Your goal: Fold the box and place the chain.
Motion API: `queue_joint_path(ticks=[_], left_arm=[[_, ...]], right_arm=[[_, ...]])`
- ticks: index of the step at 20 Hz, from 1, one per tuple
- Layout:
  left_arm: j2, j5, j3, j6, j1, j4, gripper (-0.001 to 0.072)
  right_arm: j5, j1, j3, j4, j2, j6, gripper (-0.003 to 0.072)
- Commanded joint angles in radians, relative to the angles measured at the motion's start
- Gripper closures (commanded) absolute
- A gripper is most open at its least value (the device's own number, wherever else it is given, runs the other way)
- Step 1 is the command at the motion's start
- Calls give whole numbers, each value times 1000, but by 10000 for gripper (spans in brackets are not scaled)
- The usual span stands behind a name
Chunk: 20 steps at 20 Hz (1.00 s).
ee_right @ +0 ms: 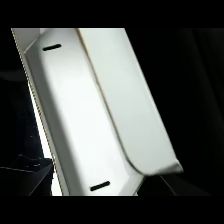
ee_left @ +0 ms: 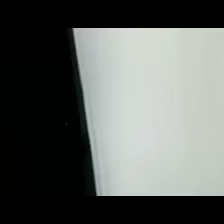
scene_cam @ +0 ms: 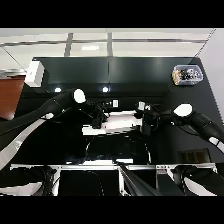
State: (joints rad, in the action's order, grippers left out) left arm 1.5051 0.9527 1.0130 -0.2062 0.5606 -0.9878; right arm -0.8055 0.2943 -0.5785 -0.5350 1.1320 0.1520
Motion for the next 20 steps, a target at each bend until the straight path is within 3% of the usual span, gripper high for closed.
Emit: queue_joint_path(ticks=[1, 7, 11, 17, 20], left_arm=[[-1, 31, 1, 1, 1, 1, 684], [-1, 56, 1, 0, 0, 2, 684], [-1, 50, 1, 0, 0, 2, 685], [-1, 50, 1, 1, 0, 0, 684], [-1, 46, 1, 1, 0, 0, 684]], right_arm=[[19, 64, 19, -29, 13, 13, -24], [27, 47, 28, -87, 27, 7, -24], [16, 53, 28, -12, 51, 50, -24], [-5, 57, 28, -16, 106, 66, -24], [5, 56, 33, -84, 109, 65, -24]])
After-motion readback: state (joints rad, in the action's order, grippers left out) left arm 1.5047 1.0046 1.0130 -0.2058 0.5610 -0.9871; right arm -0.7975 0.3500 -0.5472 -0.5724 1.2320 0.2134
